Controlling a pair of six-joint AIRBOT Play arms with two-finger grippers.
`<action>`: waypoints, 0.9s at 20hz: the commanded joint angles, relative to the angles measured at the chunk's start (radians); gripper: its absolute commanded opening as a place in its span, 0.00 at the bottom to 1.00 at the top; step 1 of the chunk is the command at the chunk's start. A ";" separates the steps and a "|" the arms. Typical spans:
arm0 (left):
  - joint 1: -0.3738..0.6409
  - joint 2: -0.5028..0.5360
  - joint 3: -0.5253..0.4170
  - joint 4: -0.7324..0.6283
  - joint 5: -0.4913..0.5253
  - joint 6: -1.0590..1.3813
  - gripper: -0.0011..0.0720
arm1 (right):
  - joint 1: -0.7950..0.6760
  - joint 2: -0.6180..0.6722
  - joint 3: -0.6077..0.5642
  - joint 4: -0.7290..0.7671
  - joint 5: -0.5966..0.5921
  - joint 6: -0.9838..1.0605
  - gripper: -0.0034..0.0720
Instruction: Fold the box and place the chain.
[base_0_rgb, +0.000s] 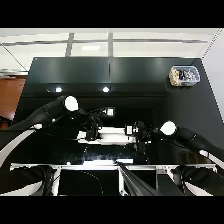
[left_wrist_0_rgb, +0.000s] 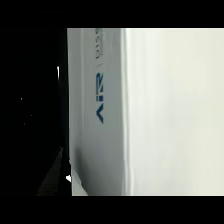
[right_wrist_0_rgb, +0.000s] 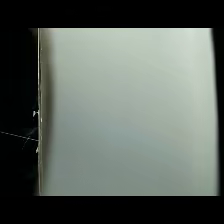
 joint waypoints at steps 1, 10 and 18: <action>0.000 0.082 0.009 0.162 -0.019 -0.190 0.75 | 0.000 -0.001 0.000 0.000 0.001 0.000 0.76; 0.209 0.448 -0.126 0.286 -0.045 -0.607 0.05 | 0.000 -0.001 0.000 0.000 0.001 0.000 0.76; 0.348 0.438 -0.450 -0.487 -0.125 -0.451 0.05 | 0.000 -0.001 0.000 0.000 0.002 0.000 0.76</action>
